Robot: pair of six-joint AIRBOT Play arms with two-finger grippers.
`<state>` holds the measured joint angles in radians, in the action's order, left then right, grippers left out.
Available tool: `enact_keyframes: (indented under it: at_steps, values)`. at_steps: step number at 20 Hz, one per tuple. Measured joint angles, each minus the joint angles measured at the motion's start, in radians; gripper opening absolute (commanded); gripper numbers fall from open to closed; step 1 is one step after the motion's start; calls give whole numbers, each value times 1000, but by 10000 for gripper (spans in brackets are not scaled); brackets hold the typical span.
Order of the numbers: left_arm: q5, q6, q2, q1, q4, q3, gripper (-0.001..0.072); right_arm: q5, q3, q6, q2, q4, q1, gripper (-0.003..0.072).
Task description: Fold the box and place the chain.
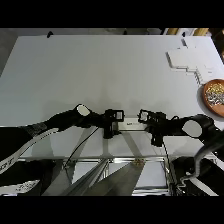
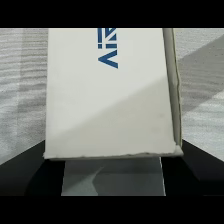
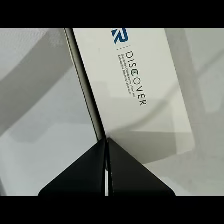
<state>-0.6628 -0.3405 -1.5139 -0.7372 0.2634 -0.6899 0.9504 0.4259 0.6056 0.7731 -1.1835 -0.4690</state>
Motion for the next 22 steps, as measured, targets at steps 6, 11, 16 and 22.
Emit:
enact_keyframes:
  at_steps: [6, 11, 16, 22]
  values:
    - [0, 2, 0, 0, -1, 0, 253, -3, 2, 13, -81, -2, 0, 15]
    - [0, 2, 0, 0, -1, 0, 253, -21, 55, 198, -142, -115, 87, 12]
    - [0, 2, 0, 0, -1, 0, 253, -9, 84, 363, -129, -195, 416, 15]
    - [0, 2, 0, 0, -1, 0, 253, 63, 90, 483, -35, -224, 735, 16]
